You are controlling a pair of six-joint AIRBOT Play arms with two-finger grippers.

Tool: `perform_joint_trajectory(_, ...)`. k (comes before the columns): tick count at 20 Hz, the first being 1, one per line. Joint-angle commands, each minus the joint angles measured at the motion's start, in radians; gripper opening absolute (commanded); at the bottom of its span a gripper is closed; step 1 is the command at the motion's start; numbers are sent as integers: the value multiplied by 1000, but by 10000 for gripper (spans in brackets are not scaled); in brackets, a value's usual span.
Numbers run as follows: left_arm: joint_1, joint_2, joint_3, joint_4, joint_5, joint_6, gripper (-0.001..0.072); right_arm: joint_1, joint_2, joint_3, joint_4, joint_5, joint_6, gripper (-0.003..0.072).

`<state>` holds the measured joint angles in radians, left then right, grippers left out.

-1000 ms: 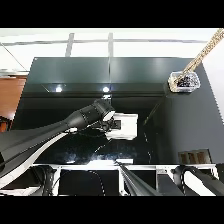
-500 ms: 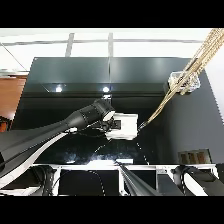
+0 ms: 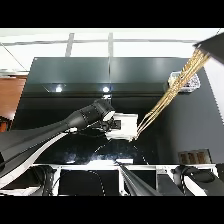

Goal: Fold the box and place the chain.

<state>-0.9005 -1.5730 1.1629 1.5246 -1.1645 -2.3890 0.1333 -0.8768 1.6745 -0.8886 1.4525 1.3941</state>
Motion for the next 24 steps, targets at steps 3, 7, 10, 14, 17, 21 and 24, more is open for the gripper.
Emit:
perform_joint_trajectory(3, 0, 0, 0, 0, 0, 0, 30, 58, 0, -53, 0, 41, -4, 9)
perform_joint_trajectory(7, 0, 0, 0, 0, 0, 0, 30, 58, 0, -89, 12, 43, -5, 8)
perform_joint_trajectory(10, 0, 0, 0, 0, 0, 0, 30, 58, 0, -176, 35, 45, -23, 8)
perform_joint_trajectory(14, 1, 0, 0, 0, 0, 0, 29, 58, -1, -336, 149, 33, -76, 9)
perform_joint_trajectory(17, 0, 0, 0, 0, 0, 0, 30, 58, -10, -459, 261, -5, -116, 8)
perform_joint_trajectory(21, 0, 0, 0, 0, 0, 0, 29, 58, -15, -596, 332, -93, -154, 9)
perform_joint_trajectory(24, 0, 0, 0, 0, 0, 0, 30, 58, -20, -694, 337, -105, -167, 8)
